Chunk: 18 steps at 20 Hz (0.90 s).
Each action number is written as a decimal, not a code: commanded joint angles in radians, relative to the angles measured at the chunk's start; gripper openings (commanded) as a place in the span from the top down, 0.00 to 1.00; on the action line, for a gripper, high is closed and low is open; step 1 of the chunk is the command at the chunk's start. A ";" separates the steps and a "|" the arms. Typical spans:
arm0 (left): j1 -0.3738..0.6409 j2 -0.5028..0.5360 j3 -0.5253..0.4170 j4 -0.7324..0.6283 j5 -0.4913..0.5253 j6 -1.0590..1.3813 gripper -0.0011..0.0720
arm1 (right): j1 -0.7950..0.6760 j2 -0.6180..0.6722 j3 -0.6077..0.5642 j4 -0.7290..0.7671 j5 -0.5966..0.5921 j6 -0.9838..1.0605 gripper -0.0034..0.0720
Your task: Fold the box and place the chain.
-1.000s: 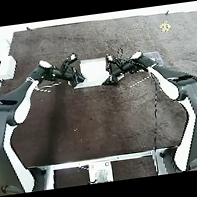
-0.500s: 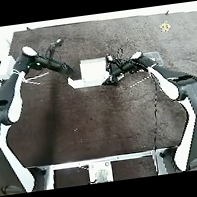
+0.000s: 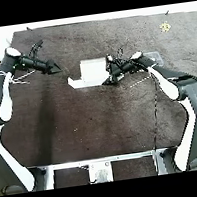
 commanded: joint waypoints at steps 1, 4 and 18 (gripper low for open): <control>0.013 0.000 -0.077 -0.012 0.044 -0.049 0.98 | 0.001 0.001 0.000 0.000 0.000 0.000 0.17; 0.013 0.024 -0.186 -0.011 0.066 -0.002 0.98 | 0.001 0.000 0.000 0.000 0.000 0.000 0.17; -0.046 0.131 -0.487 -0.134 0.213 0.054 0.98 | 0.001 0.001 0.000 0.000 0.000 0.000 0.17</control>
